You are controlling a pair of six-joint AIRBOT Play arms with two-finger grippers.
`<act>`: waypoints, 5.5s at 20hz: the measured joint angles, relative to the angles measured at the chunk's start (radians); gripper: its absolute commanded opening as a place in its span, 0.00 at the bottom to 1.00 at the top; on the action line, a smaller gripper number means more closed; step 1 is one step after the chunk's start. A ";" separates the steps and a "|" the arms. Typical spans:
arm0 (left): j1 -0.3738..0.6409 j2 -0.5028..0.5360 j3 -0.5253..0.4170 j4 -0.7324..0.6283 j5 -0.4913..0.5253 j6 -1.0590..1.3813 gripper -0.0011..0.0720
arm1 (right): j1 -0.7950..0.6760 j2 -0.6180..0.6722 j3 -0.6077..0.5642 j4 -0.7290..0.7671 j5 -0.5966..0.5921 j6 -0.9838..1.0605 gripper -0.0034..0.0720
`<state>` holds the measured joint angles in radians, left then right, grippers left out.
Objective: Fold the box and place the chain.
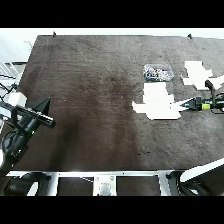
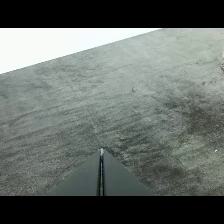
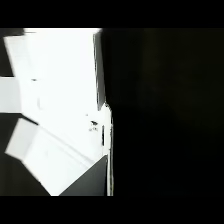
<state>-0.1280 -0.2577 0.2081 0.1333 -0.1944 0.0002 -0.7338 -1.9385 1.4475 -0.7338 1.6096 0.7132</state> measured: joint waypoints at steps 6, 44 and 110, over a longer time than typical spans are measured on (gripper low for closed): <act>0.000 0.000 0.000 0.000 0.000 0.000 0.04 | 0.126 0.227 -0.373 0.190 -0.121 -0.035 0.05; 0.000 -0.353 0.218 0.000 -0.097 -0.085 0.88 | 0.813 0.359 -0.530 0.436 -0.833 -0.085 0.05; -0.003 -1.994 1.824 0.430 -1.236 -0.728 0.33 | 0.813 0.359 -0.530 0.488 -0.821 -0.090 0.05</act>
<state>-0.1307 -2.2517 2.0319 0.5636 -1.4303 -0.7277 0.0795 -1.5791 0.9173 -0.2455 0.7887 0.6228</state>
